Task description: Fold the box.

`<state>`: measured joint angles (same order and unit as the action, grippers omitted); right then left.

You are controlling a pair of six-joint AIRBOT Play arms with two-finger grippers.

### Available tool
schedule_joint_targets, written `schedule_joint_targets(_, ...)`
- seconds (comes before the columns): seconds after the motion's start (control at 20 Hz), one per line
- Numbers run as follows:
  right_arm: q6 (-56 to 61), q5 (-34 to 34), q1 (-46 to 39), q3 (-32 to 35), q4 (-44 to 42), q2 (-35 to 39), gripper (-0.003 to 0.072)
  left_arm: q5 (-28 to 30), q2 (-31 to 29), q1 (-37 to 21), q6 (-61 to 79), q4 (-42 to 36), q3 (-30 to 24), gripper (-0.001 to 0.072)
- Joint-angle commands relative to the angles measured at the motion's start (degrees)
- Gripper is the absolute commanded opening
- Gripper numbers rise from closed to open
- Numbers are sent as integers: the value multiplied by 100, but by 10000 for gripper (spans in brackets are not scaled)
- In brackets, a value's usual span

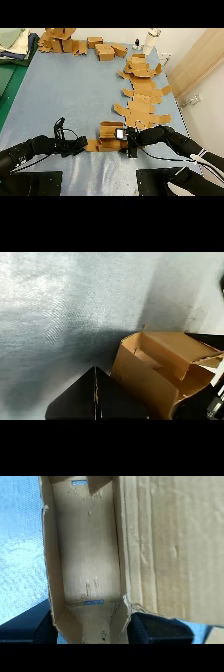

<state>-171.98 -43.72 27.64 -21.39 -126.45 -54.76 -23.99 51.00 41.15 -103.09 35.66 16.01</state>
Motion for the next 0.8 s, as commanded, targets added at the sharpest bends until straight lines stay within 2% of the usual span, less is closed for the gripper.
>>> schedule_joint_targets(0.0,2,-11,7,4,0,-4,507,2,59,98,396,-146,254,12)
schedule_joint_targets(0.2,2,-9,7,4,-2,-4,507,-111,52,168,562,151,841,8)
schedule_joint_targets(0.45,2,-9,7,4,0,-4,507,-348,304,249,321,420,1014,14)
schedule_joint_targets(0.5,2,-9,7,4,0,-2,506,-385,308,251,321,420,1025,84)
schedule_joint_targets(0.55,2,-9,7,4,0,-4,507,-413,308,243,315,417,1036,295)
schedule_joint_targets(0.75,2,-9,7,4,0,-4,507,-461,306,243,315,417,1036,314)
